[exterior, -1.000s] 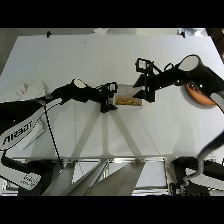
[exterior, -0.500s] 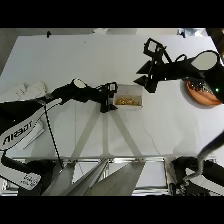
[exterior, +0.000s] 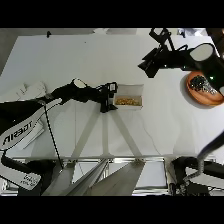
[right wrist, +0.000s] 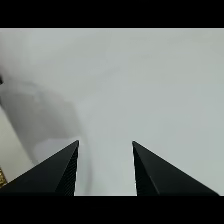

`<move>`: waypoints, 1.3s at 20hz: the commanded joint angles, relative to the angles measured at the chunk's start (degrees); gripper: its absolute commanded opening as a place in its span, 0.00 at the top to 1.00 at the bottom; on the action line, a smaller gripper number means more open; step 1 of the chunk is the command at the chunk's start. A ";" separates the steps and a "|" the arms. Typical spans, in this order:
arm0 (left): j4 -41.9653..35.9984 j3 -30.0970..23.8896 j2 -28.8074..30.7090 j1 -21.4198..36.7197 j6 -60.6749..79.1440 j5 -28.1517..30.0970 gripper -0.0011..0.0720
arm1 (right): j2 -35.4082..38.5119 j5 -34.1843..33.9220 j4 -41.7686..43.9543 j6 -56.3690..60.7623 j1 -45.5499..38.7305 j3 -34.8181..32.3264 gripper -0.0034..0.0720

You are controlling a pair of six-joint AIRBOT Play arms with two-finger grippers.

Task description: Fold the box and place the chain.

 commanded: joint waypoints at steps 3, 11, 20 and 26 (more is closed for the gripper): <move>0.00 -0.02 0.00 0.02 0.00 0.00 0.69 | -9.64 19.69 -1.38 2.10 2.69 5.40 0.51; 0.00 -0.02 0.00 0.02 0.00 0.02 0.69 | -8.83 21.57 -7.78 1.64 8.61 5.20 0.36; 0.00 -0.02 0.00 0.02 0.00 0.02 0.69 | -6.01 13.42 -18.38 1.68 12.35 -0.39 0.35; 0.00 -0.02 0.00 0.02 0.00 0.00 0.69 | -6.01 10.54 -20.00 2.19 14.34 -3.63 0.44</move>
